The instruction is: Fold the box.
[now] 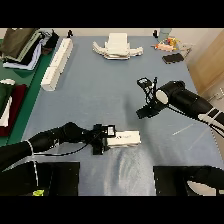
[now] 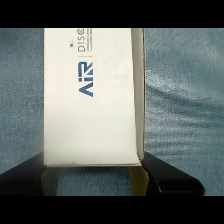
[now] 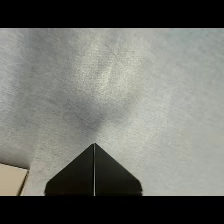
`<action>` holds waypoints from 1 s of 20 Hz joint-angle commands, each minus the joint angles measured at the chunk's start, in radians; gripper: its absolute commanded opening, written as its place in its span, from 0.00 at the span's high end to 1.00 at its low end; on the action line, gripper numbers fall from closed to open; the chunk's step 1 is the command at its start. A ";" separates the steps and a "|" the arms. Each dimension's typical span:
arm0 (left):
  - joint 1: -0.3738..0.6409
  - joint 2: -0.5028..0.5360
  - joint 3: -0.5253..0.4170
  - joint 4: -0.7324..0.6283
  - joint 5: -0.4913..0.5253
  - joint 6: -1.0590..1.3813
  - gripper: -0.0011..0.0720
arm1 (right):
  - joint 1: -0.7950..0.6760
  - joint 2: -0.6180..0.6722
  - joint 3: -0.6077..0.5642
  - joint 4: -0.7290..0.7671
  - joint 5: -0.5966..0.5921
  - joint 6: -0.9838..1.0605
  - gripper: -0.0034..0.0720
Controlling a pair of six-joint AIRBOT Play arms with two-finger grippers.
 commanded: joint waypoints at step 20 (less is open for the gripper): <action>0.776 0.352 0.008 0.536 -0.237 -0.829 0.43 | -0.001 -0.006 0.003 0.001 0.009 0.006 0.95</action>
